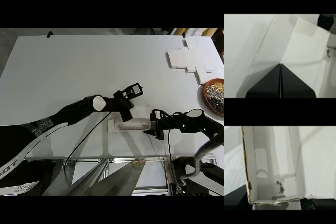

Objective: Fold the box and place the chain.

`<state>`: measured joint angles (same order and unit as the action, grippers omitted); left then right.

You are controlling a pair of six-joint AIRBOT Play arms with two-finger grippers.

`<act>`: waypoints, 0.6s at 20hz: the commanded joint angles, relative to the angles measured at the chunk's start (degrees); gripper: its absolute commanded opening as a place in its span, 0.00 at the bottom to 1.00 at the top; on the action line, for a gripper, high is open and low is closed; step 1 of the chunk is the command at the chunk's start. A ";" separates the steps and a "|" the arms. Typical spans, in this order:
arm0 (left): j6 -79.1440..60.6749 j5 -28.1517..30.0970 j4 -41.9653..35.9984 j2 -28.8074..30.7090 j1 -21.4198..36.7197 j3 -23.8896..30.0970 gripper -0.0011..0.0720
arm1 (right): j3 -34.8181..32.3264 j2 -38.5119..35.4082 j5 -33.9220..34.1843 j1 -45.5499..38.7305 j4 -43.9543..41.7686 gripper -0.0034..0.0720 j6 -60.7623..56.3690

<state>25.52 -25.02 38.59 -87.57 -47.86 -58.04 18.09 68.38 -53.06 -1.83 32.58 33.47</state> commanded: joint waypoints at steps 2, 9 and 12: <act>-0.72 -11.21 0.04 1.51 3.26 -0.07 0.02 | 0.04 -0.04 0.00 -0.02 -0.02 0.59 0.00; 1.07 -34.56 18.93 8.46 4.28 0.31 0.02 | 0.04 -0.04 -0.02 -0.02 -0.02 0.59 0.00; -0.24 -31.93 18.86 7.30 3.87 2.23 0.02 | 0.04 -0.04 -0.02 -0.02 0.00 0.59 0.00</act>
<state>25.69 -54.68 54.50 -80.14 -43.90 -56.95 18.09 68.38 -53.06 -1.80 32.58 33.50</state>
